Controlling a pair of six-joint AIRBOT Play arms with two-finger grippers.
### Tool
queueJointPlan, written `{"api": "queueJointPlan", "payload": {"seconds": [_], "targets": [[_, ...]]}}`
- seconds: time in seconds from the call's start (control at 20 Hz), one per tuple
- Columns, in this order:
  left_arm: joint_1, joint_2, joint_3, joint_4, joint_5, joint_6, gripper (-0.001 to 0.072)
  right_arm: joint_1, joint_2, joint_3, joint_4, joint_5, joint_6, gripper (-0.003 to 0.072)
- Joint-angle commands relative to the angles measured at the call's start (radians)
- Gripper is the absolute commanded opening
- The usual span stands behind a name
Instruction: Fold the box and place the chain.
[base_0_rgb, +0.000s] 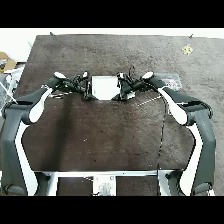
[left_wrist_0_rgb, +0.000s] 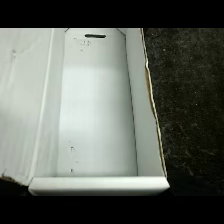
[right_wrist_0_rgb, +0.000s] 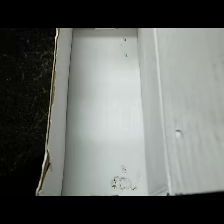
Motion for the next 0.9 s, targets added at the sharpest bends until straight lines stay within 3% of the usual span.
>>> {"api": "queueJointPlan", "payload": {"seconds": [0.0, 0.05, 0.1, 0.25, 0.55, 0.8, 0.85], "targets": [[0.001, 0.0, 0.0, 0.0, 0.0, 0.0, 0.0391, 0.0, 0.001, 0.0, 0.002, 0.003, 0.0, 0.0457], [0.001, 0.0, 0.0, 0.0, 0.0, 0.0, 0.0391, -0.001, 0.002, 0.0, 0.009, 0.002, 0.0, 0.0604], [0.001, 0.0, 0.0, 0.0, 0.0, 0.0, 0.0391, -0.002, 0.006, 0.0, 0.007, -0.001, 0.001, 0.0684], [0.001, 0.0, 0.0, 0.0, 0.0, 0.0, 0.0391, -0.004, 0.03, 0.0, -0.051, 0.0, 0.023, 0.0686], [0.001, 0.0, 0.0, 0.0, 0.0, 0.0, 0.0391, -0.013, 0.124, 0.0, -0.333, 0.004, 0.223, 0.0685], [0.001, 0.0, 0.0, 0.0, 0.0, 0.0, 0.0391, -0.038, 0.257, 0.0, -0.342, 0.053, 0.379, 0.0674], [0.001, 0.0, 0.0, 0.0, 0.0, 0.0, 0.0391, -0.037, 0.274, 0.0, -0.308, 0.056, 0.412, 0.0555]]}}
